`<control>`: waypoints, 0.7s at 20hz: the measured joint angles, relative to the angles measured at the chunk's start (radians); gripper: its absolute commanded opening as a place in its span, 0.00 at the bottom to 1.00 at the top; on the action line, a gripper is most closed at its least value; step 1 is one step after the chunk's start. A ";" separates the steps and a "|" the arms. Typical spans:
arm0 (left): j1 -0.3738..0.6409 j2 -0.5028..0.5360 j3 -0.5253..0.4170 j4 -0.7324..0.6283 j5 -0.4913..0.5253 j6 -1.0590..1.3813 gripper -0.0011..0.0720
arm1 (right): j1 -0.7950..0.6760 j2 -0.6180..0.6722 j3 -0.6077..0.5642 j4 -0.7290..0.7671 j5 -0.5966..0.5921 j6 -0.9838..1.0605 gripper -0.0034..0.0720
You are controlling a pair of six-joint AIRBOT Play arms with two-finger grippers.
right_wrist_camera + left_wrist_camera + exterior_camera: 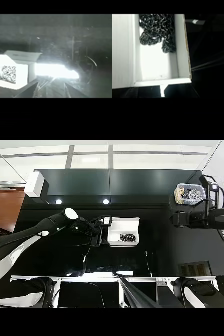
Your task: Fold the box and place the chain.
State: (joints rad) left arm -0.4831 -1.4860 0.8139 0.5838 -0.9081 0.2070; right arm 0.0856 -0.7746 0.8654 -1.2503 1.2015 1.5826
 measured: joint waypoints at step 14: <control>-0.003 0.000 0.000 0.010 0.018 -0.010 0.67 | 0.117 -0.449 0.044 0.384 -0.319 -0.686 1.00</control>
State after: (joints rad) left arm -0.4862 -1.4860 0.8139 0.5938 -0.8906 0.1970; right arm 0.2031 -1.2232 0.9092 -0.8661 0.8829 0.8963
